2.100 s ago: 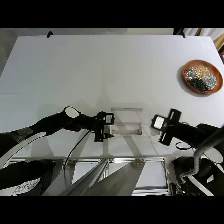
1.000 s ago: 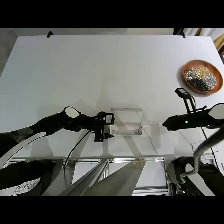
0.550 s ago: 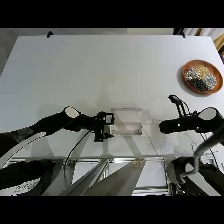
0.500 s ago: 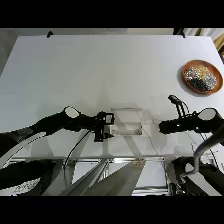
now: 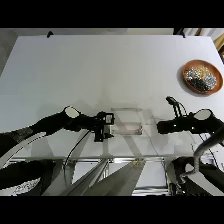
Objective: Fold the box and place the chain.
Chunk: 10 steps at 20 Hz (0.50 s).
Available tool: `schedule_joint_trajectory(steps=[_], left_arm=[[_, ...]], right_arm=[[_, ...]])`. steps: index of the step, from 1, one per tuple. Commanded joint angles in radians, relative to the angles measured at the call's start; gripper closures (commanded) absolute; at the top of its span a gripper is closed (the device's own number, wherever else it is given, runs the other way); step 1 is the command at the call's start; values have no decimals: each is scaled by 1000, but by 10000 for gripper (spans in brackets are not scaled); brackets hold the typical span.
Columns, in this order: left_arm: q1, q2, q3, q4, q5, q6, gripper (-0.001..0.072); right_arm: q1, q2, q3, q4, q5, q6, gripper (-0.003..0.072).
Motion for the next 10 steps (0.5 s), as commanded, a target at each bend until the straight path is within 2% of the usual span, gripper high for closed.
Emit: schedule_joint_trajectory(steps=[1, 6, 10], left_arm=[[1, 1, 0, 0, 0, 0, 679], [1, 1, 0, 0, 0, 0, 679], [1, 1, 0, 0, 0, 0, 679]], right_arm=[[54, -23, -1, 19, -48, -15, 673], [82, -22, 1, 80, -51, -14, 672], [82, -22, 1, 106, 3, -15, 656]])
